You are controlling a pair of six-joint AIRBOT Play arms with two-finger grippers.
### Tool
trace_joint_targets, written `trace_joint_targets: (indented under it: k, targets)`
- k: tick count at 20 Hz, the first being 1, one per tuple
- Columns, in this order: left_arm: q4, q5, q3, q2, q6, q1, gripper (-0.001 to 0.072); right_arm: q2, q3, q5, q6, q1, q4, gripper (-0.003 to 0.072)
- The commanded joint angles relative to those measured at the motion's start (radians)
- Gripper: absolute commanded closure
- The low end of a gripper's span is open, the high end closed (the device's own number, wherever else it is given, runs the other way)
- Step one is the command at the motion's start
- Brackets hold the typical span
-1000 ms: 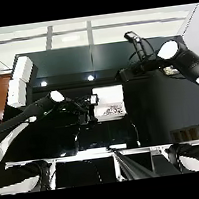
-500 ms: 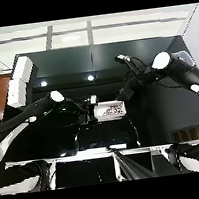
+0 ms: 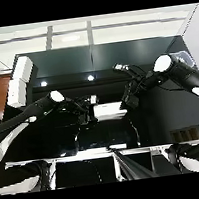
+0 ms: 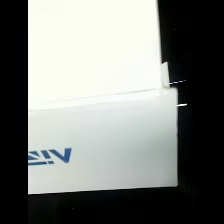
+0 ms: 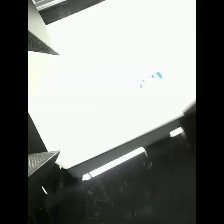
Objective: Fold the box and place the chain.
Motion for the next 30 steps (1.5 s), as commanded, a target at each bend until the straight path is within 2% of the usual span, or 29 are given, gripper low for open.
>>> trace_joint_targets:
  k: [1, 5, 16, 23, 28, 30]
  targets:
    - [0.000, 0.000, 0.001, -0.001, 0.000, 0.000, 0.0415, 0.001, -0.002, 0.027, -0.119, 0.009, 0.015, -0.0015]
    - [0.000, 0.000, 0.001, -0.001, 0.000, 0.000, 0.0415, 0.001, -0.002, 0.020, -0.227, 0.035, 0.015, -0.0015]
    - [0.000, 0.000, 0.001, -0.001, 0.000, 0.000, 0.0415, -0.031, -0.002, -0.060, -0.290, 0.055, 0.014, -0.0015]
    - [0.000, 0.000, 0.001, -0.001, 0.000, 0.000, 0.0415, -0.031, -0.002, -0.024, -0.275, 0.079, 0.018, -0.0016]
    - [0.000, 0.000, 0.001, -0.001, 0.000, 0.000, 0.0415, -0.031, -0.002, -0.126, -0.311, 0.117, 0.018, -0.0016]
    - [0.000, 0.000, 0.001, -0.001, 0.000, 0.000, 0.0415, -0.030, -0.002, -0.127, -0.321, 0.121, 0.018, -0.0016]
